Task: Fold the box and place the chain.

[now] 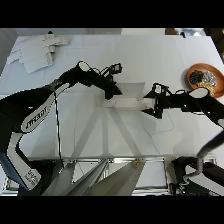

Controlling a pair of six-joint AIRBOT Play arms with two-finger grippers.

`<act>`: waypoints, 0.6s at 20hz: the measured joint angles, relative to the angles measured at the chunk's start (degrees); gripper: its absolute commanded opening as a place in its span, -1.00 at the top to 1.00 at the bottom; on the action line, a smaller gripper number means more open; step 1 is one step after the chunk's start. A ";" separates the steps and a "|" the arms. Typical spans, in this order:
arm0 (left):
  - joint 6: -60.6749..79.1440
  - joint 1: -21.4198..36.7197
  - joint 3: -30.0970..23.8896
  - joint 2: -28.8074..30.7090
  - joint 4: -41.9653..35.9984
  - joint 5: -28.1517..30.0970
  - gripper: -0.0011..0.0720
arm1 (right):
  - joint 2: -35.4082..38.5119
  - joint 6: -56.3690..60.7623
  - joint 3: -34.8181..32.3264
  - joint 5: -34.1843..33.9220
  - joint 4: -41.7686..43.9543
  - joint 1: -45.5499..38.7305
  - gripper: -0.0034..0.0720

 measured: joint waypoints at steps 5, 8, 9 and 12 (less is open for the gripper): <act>-0.02 0.00 0.00 0.00 0.00 0.00 0.94 | 7.08 6.43 -0.31 -3.45 -6.82 0.00 -0.94; -0.02 0.00 0.00 0.00 0.02 0.00 0.94 | 8.46 7.56 -1.66 -4.63 -11.63 0.00 -0.94; 0.00 0.00 0.00 0.00 0.02 0.00 0.94 | 8.50 7.45 -2.27 -4.87 -12.66 0.00 -0.94; -0.02 0.00 0.00 0.00 0.02 0.00 0.94 | 6.82 6.60 -3.61 -6.03 -14.08 0.00 -0.94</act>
